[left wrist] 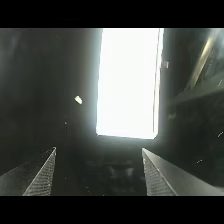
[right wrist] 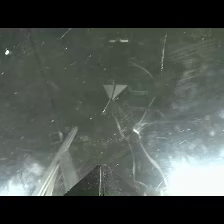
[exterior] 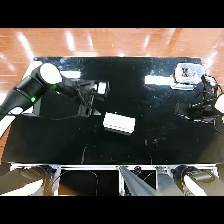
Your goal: Fold the box and place the chain.
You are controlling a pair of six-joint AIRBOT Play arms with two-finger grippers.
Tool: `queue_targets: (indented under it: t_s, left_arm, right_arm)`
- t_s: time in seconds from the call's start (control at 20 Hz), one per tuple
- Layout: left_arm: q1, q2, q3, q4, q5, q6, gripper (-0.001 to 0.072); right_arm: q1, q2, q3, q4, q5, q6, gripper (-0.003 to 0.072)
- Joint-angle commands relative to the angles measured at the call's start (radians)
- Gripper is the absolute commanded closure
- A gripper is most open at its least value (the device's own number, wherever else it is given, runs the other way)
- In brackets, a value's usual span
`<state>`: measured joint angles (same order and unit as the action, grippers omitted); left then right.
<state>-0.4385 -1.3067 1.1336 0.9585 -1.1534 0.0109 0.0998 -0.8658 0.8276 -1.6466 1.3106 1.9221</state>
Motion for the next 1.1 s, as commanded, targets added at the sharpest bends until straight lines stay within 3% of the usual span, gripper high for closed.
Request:
queue_targets:
  t_s: [0.0, 0.2, 1.05]
  left_arm:
    - [0.015, -0.019, -0.090, -0.132, 0.066, 0.218, 0.0075]
    - [0.016, -0.047, -0.091, -0.272, 0.053, 0.232, 0.0077]
    - [0.013, -0.107, -0.138, -0.242, 0.030, 0.192, 0.0076]
  right_arm:
    - [-0.001, -0.003, 0.001, -0.030, -0.010, 0.023, 0.0656]
    - [-0.001, -0.020, 0.001, -0.034, -0.012, 0.034, 0.0656]
    - [-0.001, -0.032, -0.008, -0.034, -0.018, 0.034, 0.0656]
